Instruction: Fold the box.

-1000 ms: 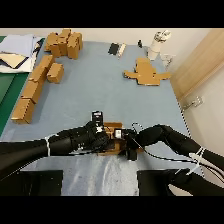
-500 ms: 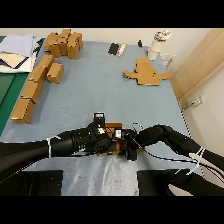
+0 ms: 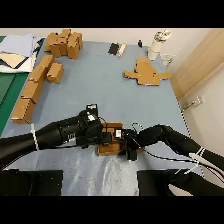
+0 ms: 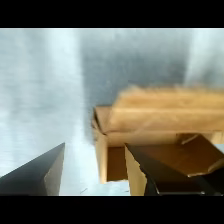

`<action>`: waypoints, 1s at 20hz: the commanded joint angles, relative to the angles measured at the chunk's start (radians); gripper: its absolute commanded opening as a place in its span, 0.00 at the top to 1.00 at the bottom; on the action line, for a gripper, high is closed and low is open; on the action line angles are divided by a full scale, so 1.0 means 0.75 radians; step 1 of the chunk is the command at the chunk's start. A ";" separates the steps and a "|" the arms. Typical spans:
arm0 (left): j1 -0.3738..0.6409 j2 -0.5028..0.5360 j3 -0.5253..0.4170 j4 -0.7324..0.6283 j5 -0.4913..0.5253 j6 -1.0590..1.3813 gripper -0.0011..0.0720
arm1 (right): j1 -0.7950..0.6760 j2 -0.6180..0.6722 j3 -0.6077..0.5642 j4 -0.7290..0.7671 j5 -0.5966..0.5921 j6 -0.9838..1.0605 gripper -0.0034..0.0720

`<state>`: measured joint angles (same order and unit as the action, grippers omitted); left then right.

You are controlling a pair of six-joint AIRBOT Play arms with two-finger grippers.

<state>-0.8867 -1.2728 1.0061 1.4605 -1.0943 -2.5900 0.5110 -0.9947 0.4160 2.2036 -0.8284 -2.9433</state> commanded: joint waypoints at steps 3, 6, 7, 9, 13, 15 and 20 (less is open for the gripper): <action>0.169 0.038 0.002 -0.227 -0.034 0.216 0.22 | 0.000 -0.001 0.001 -0.001 0.000 -0.001 0.29; 0.268 0.038 0.002 -0.274 -0.133 0.390 0.70 | 0.000 -0.001 0.000 -0.001 0.000 -0.002 0.29; 0.300 0.038 0.002 -0.274 -0.176 0.503 0.97 | 0.000 -0.001 0.000 -0.001 0.000 -0.001 0.29; 0.342 0.042 0.000 -0.280 -0.233 0.674 0.97 | 0.000 -0.001 0.000 -0.001 0.000 -0.001 0.29; 0.458 0.074 -0.042 -0.563 -0.195 1.262 0.97 | 0.000 -0.001 0.000 -0.001 0.000 -0.001 0.29; 0.516 0.094 -0.078 -0.699 -0.197 1.620 0.97 | 0.000 -0.001 0.001 -0.001 0.000 -0.001 0.29; 0.663 0.182 -0.242 -0.849 -0.202 2.381 0.97 | 0.000 -0.001 0.000 -0.001 -0.001 -0.001 0.29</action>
<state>-0.4644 -1.1690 0.8906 0.9512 -1.2465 -1.1995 0.5110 -0.9947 0.4160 2.2028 -0.8284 -2.9444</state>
